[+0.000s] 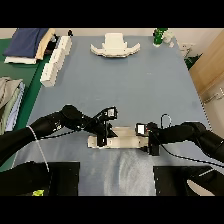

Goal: Fold the box.

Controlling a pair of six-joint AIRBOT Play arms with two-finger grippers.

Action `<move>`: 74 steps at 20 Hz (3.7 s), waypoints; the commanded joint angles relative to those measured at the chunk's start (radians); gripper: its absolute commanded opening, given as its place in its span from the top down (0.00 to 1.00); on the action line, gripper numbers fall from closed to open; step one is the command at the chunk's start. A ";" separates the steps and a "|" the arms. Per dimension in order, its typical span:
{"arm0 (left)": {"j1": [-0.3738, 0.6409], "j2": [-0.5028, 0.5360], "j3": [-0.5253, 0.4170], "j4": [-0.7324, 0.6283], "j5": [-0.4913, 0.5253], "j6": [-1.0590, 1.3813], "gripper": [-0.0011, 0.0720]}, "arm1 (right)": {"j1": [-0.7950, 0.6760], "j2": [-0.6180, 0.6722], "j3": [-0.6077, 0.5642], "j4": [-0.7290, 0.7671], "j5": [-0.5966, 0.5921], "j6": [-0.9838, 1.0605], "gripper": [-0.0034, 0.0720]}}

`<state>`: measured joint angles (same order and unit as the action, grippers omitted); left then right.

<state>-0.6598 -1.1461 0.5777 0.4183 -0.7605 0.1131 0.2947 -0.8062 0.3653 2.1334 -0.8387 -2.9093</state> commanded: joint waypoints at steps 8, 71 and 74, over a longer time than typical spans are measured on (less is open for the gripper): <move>-0.001 0.001 0.001 0.000 0.000 0.000 0.97 | -0.029 -0.063 -0.018 0.079 0.046 -0.098 0.02; 0.082 0.379 0.001 0.549 -0.291 -1.015 0.53 | -0.027 -0.090 -0.034 0.069 0.089 -0.098 0.33; 0.031 0.400 0.000 0.446 -0.346 -1.182 0.97 | -0.027 -0.090 -0.034 0.069 0.089 -0.098 0.33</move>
<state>-0.6052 -0.7948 0.5777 0.8764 -1.0100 -0.8089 0.2680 -0.8970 0.3309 2.2028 -0.7483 -3.0081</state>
